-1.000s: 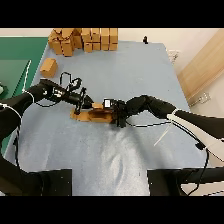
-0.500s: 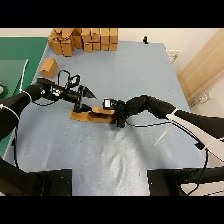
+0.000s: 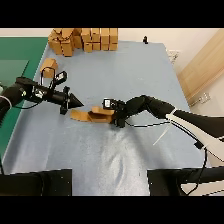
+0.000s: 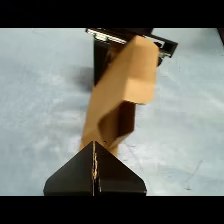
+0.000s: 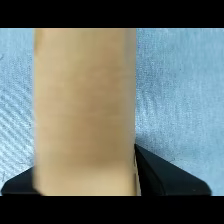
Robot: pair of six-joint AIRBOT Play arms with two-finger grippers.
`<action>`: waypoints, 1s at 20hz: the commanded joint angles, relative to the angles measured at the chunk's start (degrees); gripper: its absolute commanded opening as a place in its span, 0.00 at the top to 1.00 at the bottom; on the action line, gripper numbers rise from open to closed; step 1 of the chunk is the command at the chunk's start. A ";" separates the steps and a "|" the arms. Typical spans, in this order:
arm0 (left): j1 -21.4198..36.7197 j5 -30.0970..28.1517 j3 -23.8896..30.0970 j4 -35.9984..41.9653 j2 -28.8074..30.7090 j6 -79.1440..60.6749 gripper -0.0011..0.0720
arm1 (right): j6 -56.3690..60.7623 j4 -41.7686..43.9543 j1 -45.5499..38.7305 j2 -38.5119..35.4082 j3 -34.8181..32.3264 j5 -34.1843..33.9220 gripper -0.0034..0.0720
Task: Fold the box.
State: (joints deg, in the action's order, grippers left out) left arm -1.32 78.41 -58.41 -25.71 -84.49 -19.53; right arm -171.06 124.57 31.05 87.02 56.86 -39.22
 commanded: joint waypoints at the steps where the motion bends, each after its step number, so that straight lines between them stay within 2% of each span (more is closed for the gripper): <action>1: -2.47 -0.35 5.16 -0.96 5.18 2.32 0.97 | 0.57 -0.02 -0.02 -0.07 -0.02 -0.26 0.22; 4: -7.02 -0.50 5.40 -1.68 6.62 2.95 0.97 | 0.61 0.42 -0.02 -0.07 -0.02 -0.31 0.18; 6: -10.75 -3.87 5.38 -1.79 6.64 2.78 0.97 | 0.61 0.42 -0.02 -0.07 -0.02 -0.33 0.17; 9: -15.06 -10.32 5.27 0.09 6.64 2.43 0.96 | 0.61 0.39 -0.02 -0.07 -0.02 -0.37 0.17; 12: -18.10 -17.86 4.76 6.36 6.64 2.14 0.96 | 0.59 0.39 -0.02 -0.07 -0.02 -0.28 0.17; 14: -20.09 -26.84 4.24 7.65 6.47 2.19 0.97 | 0.59 0.37 0.00 -0.07 -0.02 -0.31 0.17; 16: -21.73 -33.44 3.21 6.34 4.90 2.16 0.97 | 0.59 0.37 0.00 -0.07 -0.02 -0.31 0.17; 20: -23.10 -33.33 -2.58 -4.28 -2.78 6.01 0.97 | 0.59 0.37 -0.02 -0.07 -0.02 -0.31 0.17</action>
State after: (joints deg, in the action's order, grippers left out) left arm -23.05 48.34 -57.82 -23.49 -83.15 -16.25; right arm -170.28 125.10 31.03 87.00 56.80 -39.59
